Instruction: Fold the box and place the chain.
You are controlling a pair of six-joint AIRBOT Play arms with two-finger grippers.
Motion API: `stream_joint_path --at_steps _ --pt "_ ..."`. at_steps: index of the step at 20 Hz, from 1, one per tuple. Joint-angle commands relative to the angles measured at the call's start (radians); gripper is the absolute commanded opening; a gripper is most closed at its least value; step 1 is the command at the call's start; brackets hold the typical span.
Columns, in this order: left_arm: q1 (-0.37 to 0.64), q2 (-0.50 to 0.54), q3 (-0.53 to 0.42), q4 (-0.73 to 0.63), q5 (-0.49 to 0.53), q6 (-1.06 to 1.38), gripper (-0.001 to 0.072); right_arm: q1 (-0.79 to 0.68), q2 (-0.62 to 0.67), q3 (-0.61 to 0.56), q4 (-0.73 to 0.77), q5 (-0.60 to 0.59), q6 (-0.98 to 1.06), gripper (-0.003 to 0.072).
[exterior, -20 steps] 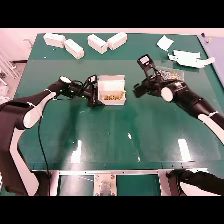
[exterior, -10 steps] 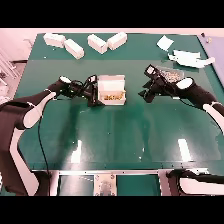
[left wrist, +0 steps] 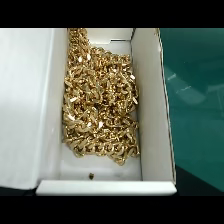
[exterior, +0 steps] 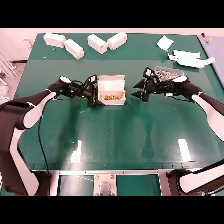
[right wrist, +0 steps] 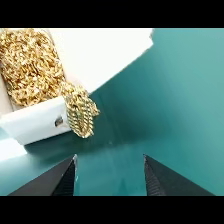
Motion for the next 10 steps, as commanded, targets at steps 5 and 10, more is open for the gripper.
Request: stream_joint_path --at_steps 5,10 --pt "0.001 0.001 0.000 0.000 0.001 0.000 0.0627 0.040 -0.118 0.103 0.021 0.071 -0.050 0.0484" --pt "0.001 0.001 0.000 0.000 0.001 0.000 0.0627 0.053 -0.136 0.106 0.013 0.081 -0.050 0.0449"
